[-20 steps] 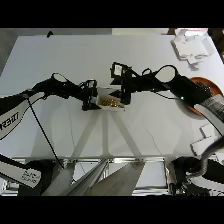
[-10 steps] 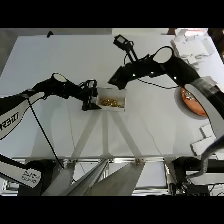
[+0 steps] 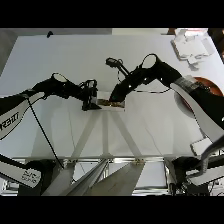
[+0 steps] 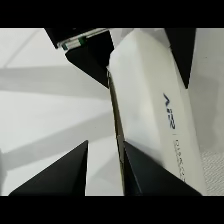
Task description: Fold the box and place the chain.
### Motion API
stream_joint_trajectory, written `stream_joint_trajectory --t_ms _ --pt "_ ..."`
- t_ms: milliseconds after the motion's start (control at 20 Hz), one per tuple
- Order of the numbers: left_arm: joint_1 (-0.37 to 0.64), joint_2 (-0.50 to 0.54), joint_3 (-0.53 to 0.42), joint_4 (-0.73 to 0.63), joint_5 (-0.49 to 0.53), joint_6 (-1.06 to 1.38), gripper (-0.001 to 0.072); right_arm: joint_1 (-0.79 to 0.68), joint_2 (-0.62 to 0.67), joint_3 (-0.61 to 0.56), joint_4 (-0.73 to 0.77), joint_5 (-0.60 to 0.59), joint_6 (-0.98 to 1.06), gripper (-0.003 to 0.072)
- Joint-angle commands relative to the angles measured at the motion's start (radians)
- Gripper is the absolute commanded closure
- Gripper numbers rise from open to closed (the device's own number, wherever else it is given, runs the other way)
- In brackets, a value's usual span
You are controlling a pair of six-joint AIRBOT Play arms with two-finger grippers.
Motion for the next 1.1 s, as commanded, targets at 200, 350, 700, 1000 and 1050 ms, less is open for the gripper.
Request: stream_joint_trajectory --t_ms 200,350,700,1000,1050 --pt "0.000 0.001 0.000 0.000 0.000 0.001 0.0392 0.080 0.147 0.001 -0.209 -0.138 -0.033 0.0426" --pt "0.000 0.001 0.000 0.000 0.000 0.001 0.0392 0.035 0.177 0.001 -0.116 -0.246 0.048 0.0364" --pt "0.000 0.001 0.000 0.000 0.000 0.001 0.0392 -0.087 0.016 0.001 -0.036 -0.155 0.235 0.0343" --pt "0.000 0.001 0.000 0.000 0.000 0.001 0.0392 -0.064 -0.028 0.001 0.041 0.052 0.138 0.0323" --pt "0.000 0.001 0.000 0.000 0.000 0.001 0.0392 -0.054 -0.024 0.001 0.037 0.043 0.070 0.0322"
